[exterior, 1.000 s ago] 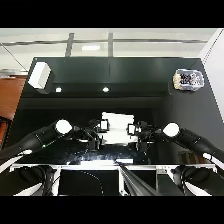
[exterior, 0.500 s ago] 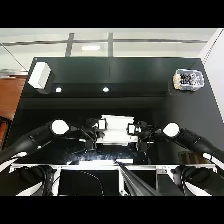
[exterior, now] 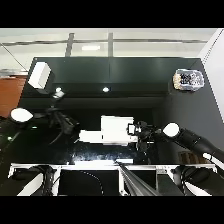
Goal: Fold the box and place the chain.
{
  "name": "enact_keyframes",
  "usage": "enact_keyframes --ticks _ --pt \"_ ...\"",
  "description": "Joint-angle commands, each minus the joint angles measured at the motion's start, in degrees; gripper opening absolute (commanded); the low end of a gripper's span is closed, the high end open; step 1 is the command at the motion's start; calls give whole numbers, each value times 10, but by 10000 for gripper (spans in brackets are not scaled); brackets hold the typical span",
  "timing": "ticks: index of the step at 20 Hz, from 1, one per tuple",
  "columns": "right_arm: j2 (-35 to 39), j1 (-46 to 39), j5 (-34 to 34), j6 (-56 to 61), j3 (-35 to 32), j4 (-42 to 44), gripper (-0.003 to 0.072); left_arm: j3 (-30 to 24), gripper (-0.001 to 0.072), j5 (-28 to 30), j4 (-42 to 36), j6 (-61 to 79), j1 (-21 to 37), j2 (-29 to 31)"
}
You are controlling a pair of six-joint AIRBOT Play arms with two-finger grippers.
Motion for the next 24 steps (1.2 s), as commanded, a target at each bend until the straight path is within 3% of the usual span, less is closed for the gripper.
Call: enact_keyframes --ticks 1,3,5,7,12,15,19,20,21,24 --pt "0 0 0 0 0 0 414 -37 26 -46 13 -243 147 -9" --pt "0 0 0 0 0 0 414 -64 27 -60 9 -277 163 -31" --pt "0 0 0 0 0 0 415 -78 28 -84 -14 -236 141 -66" --pt "0 0 0 0 0 0 415 -77 26 -84 -57 -192 95 -102" --pt "0 0 0 0 0 0 414 -74 26 11 -141 -170 -72 -162" --pt "0 0 0 0 0 0 414 -61 26 13 -141 -160 -120 -163" --pt "0 0 0 0 0 0 414 -38 46 24 -138 -161 -121 -146" --pt "0 0 0 0 0 0 415 -31 117 18 -138 -161 -121 -141" --pt "0 0 0 0 0 0 415 -24 238 8 -137 -161 -121 -139" --pt "0 0 0 0 0 0 415 -3 674 -17 -134 -163 -121 -139"
